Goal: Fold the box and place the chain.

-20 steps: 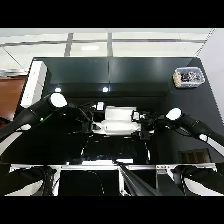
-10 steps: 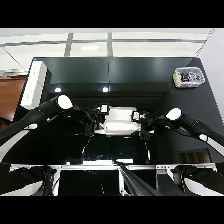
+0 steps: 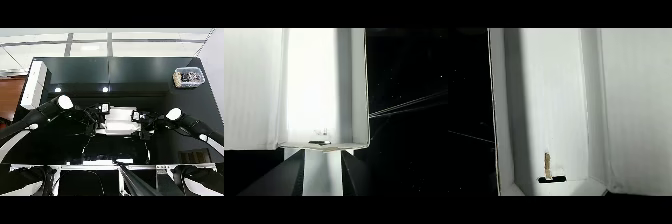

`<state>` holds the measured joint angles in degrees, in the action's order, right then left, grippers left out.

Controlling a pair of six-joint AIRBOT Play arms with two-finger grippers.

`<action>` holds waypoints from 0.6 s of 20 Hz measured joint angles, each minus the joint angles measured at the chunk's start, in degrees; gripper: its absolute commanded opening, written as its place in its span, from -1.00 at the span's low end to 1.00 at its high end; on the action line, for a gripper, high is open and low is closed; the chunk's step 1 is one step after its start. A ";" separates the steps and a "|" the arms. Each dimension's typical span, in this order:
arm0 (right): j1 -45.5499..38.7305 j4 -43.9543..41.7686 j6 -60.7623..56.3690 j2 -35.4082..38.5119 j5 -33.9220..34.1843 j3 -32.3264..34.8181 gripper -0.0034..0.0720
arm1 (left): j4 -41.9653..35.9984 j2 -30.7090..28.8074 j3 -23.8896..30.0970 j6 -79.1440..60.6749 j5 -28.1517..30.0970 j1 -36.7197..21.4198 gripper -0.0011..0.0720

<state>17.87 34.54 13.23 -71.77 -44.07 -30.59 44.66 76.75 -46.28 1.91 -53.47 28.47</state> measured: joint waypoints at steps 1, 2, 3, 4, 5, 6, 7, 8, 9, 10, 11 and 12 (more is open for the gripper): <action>0.00 -0.02 -0.02 0.00 0.00 0.00 0.21 | -0.59 0.02 0.00 0.02 0.20 0.13 -0.21; 0.00 -0.02 0.00 0.00 0.00 0.00 0.21 | -1.07 0.13 0.00 0.02 0.44 0.42 -0.21; 0.00 0.00 0.00 0.00 0.00 0.00 0.21 | -1.42 0.26 0.00 0.02 0.55 0.72 -0.21; 0.00 0.02 0.02 0.00 0.02 0.00 0.21 | -1.68 0.50 0.00 0.02 0.83 1.14 -0.21; 0.00 0.02 0.04 0.00 0.00 0.00 0.21 | -2.12 0.83 0.00 0.02 1.03 1.62 -0.21; 0.00 0.07 0.04 0.00 0.02 0.00 0.21 | -2.40 1.18 0.00 0.02 1.42 2.14 -0.21; 0.00 0.07 0.04 0.00 0.00 0.00 0.21 | -2.71 1.49 0.00 0.31 1.73 2.58 -0.21; 0.00 0.04 0.04 0.00 0.02 0.00 0.21 | -2.91 1.81 0.00 0.98 2.16 2.97 -0.21; 0.00 0.04 0.04 0.00 0.02 0.00 0.21 | -3.04 2.08 0.00 1.66 2.67 3.21 -0.22; 0.00 0.02 0.02 0.00 0.00 0.00 0.21 | -3.17 2.34 0.00 2.47 3.13 3.39 -0.39; 0.00 0.02 0.02 0.00 0.02 0.00 0.21 | -3.21 2.56 0.00 3.04 3.37 3.54 -0.70; 0.00 -0.02 0.00 0.00 0.02 0.00 0.21 | -3.30 2.69 0.00 3.28 3.39 3.63 -0.75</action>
